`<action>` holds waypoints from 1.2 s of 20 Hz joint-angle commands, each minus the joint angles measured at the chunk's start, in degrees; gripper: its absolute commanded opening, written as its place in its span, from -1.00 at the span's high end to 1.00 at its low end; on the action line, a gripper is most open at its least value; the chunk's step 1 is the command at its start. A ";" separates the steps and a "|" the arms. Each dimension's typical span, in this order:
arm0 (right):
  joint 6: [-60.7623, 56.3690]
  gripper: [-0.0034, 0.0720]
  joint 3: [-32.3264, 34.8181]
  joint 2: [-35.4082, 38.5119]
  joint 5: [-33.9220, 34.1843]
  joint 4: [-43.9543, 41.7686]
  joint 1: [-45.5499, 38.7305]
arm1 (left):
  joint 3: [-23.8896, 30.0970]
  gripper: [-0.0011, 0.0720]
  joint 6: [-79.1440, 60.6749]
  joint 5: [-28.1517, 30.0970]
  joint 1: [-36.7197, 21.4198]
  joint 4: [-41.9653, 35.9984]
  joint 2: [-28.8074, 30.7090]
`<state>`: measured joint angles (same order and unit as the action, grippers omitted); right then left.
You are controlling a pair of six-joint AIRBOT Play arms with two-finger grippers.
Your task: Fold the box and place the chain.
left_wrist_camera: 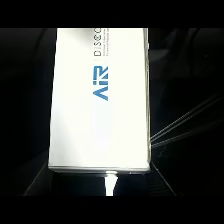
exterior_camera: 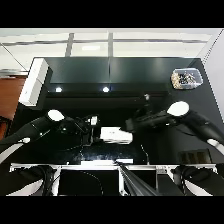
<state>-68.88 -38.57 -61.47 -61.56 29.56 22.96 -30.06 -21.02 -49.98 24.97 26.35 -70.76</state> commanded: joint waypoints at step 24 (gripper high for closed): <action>0.55 0.81 -1.18 12.04 -4.61 11.91 -22.58 | -14.97 -0.97 27.69 -0.17 12.83 9.42 -4.17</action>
<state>-68.31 -39.70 -49.43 -66.59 41.41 0.40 -44.62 5.65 -51.62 37.34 35.73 -73.58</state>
